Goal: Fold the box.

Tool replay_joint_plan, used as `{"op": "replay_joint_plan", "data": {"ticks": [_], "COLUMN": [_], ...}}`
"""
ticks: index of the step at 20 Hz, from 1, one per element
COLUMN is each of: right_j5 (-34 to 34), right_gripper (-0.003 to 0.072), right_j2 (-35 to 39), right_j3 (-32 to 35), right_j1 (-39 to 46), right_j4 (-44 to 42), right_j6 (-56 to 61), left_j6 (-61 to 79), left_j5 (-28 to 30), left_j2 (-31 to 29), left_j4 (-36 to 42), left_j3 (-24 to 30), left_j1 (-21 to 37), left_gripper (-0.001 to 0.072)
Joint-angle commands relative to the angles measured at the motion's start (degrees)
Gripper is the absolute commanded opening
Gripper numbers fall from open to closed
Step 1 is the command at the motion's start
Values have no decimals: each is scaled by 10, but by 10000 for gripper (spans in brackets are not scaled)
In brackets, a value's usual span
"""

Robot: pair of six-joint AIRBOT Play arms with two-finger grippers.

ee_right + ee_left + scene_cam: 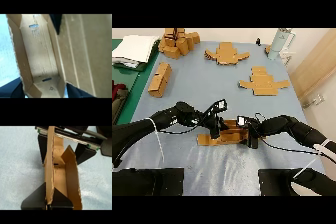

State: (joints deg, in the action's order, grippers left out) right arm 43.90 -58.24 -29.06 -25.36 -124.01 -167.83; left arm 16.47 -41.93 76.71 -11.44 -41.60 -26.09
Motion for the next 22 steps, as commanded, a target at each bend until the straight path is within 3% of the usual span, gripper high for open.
{"op": "replay_joint_plan", "data": {"ticks": [1, 8, 22], "right_j5": [1, 11, 31], "right_gripper": [720, 720, 708], "right_j2": [8, 8, -14], "right_j3": [-1, -3, -16], "right_j1": [1, 1, 1], "right_j4": [8, 28, 47], "right_j6": [12, 15, 24], "left_j6": [5, 12, 21], "left_j5": [-1, -32, -31], "left_j2": [0, -3, -3], "left_j4": [3, 12, 11], "left_j3": [0, -1, -1], "left_j1": [0, 1, 5], "left_gripper": [12, 12, 12]}}
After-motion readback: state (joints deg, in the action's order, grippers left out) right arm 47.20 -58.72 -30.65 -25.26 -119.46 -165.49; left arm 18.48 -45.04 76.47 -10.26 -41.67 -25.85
